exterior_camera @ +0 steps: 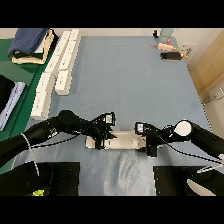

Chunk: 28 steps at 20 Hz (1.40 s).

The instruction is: Fold the box.

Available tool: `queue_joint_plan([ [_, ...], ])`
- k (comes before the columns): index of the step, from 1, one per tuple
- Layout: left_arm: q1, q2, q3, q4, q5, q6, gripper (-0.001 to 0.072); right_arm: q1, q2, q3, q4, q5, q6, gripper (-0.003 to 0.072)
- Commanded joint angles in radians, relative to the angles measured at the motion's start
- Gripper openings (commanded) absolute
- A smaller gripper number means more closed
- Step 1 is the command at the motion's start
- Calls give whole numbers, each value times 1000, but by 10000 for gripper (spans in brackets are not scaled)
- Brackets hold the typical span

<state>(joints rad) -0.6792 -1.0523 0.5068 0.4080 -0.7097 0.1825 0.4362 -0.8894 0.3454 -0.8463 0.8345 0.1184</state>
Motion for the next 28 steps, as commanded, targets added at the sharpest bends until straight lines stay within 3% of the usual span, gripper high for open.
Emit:
queue_joint_plan([
  [1,0,1,1,0,0,0,17,0,-3,-21,60,-23,-56,644],
  [4,0,1,1,0,0,0,17,0,-3,-21,56,-24,-70,626],
  [5,0,1,1,0,0,0,17,0,-3,-22,50,-24,-79,580],
  [12,0,1,1,0,0,0,17,0,-3,-56,69,-40,-122,570],
  [14,0,1,1,0,0,0,17,0,-3,-59,74,-43,-124,498],
  [28,0,1,1,0,0,0,17,0,-1,-59,61,-53,-124,505],
])
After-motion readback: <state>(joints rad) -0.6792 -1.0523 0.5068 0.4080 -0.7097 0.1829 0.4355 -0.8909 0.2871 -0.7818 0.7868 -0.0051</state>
